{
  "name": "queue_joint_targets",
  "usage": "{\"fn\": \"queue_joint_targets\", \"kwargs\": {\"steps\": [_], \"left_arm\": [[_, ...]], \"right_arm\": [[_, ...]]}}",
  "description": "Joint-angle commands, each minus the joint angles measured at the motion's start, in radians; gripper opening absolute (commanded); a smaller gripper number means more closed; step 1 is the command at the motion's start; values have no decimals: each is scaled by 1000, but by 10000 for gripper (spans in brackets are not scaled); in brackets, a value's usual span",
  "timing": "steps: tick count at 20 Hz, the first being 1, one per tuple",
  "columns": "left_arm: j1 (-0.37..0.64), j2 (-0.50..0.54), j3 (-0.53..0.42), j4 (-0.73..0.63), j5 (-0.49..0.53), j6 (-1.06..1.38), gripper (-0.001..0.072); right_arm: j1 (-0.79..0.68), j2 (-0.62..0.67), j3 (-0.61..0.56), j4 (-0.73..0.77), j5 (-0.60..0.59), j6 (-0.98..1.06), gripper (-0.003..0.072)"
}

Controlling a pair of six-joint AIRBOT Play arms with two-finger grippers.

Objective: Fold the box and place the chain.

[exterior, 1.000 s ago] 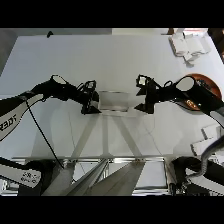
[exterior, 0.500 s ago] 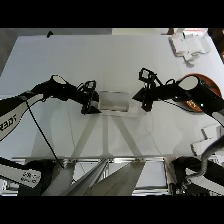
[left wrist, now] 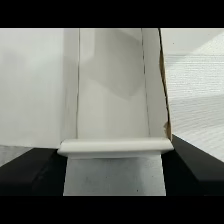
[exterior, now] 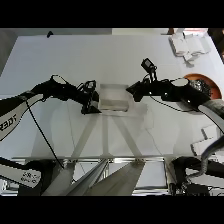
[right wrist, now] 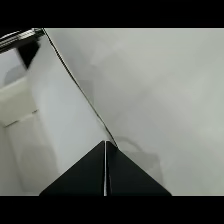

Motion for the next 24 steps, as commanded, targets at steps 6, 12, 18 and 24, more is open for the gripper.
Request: {"fn": "queue_joint_targets", "kwargs": {"steps": [6,12,18,24], "left_arm": [[0,1,0,0,0,1,337],[0,1,0,0,0,1,337],[0,1,0,0,0,1,337],[0,1,0,0,0,1,337]], "right_arm": [[-1,-113,0,6,-6,-14,7],[-2,52,0,-162,134,-6,12],[-2,337,0,-632,195,121,118],[2,262,-8,-710,177,-44,325]]}}
